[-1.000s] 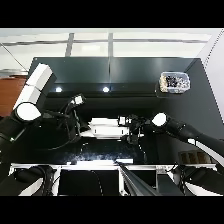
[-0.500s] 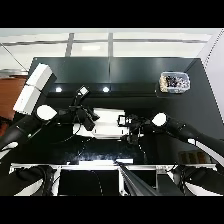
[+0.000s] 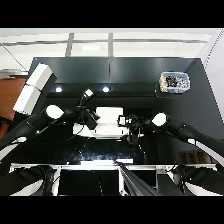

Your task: Fold the box and place the chain.

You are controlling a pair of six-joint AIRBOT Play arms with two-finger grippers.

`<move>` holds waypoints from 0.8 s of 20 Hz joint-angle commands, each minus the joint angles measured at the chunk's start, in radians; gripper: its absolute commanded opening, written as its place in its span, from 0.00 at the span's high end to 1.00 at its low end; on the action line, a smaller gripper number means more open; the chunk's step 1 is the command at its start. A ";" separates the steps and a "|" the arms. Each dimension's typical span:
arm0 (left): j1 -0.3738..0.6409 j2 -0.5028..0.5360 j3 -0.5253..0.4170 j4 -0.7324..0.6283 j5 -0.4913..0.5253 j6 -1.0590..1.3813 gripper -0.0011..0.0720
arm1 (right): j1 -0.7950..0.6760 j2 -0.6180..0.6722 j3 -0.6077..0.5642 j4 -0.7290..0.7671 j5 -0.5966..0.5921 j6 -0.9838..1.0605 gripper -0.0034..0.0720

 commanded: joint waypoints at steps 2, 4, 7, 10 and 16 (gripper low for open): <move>0.114 0.134 0.021 0.089 -0.124 0.012 0.63 | 0.001 0.000 0.000 0.001 0.000 0.000 0.46; 0.194 0.212 0.022 0.166 -0.307 0.010 0.00 | 0.001 0.000 0.000 0.000 0.000 0.000 0.46; 0.249 0.253 0.015 0.296 -0.474 0.027 0.01 | 0.001 0.000 0.000 0.000 0.000 0.000 0.46; 0.225 0.230 -0.036 0.312 -0.431 0.235 0.01 | 0.001 0.000 0.000 -0.001 0.000 0.000 0.46; 0.125 0.140 -0.108 0.318 -0.149 0.416 0.01 | 0.001 0.000 0.000 -0.001 0.000 0.000 0.46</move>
